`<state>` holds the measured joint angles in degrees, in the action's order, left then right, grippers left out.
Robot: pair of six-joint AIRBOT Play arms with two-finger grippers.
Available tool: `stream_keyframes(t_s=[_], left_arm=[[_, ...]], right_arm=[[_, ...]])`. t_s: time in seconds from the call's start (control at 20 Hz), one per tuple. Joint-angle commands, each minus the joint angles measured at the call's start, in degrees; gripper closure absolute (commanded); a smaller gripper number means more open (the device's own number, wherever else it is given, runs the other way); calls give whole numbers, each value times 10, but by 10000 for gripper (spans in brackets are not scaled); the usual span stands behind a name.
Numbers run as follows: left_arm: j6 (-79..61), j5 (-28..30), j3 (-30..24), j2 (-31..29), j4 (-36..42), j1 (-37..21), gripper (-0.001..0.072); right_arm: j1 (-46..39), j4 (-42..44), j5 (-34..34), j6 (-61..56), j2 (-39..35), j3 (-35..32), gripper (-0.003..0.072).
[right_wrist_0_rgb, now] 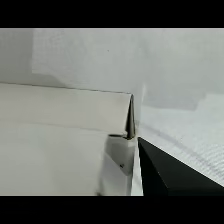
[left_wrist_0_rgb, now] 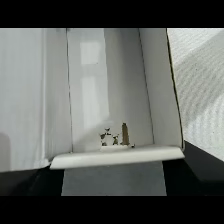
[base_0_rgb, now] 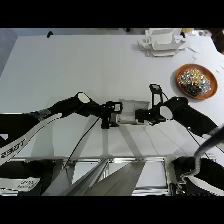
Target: Fold the box and place the chain.
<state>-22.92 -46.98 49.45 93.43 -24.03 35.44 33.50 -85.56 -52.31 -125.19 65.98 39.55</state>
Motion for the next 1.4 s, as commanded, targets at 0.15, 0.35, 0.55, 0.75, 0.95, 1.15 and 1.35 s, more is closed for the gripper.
stream_keyframes(t_s=[0.15, 0.35, 0.55, 0.75, 0.95, 1.15, 1.35], left_arm=[[0, 0, 0, 0, 0, 0, 666], [0, 0, 0, 0, 0, 0, 666], [0, 0, 0, 0, 0, 0, 666], [0, 0, 0, 0, 0, 0, 666], [0, 0, 0, 0, 0, 0, 666], [0, 0, 0, 0, 0, 0, 666], [0, 0, 0, 0, 0, 0, 666]], right_arm=[[26, -28, -10, -25, 29, 9, 278], [26, -30, -10, -25, 29, 9, 373], [26, -34, -10, -23, 30, 9, 454], [26, -55, -8, -22, 30, 9, 406], [26, -58, -9, -18, 32, 8, 391], [26, -57, -8, -18, 48, 5, 391], [26, -58, -8, -3, 51, 5, 445]])
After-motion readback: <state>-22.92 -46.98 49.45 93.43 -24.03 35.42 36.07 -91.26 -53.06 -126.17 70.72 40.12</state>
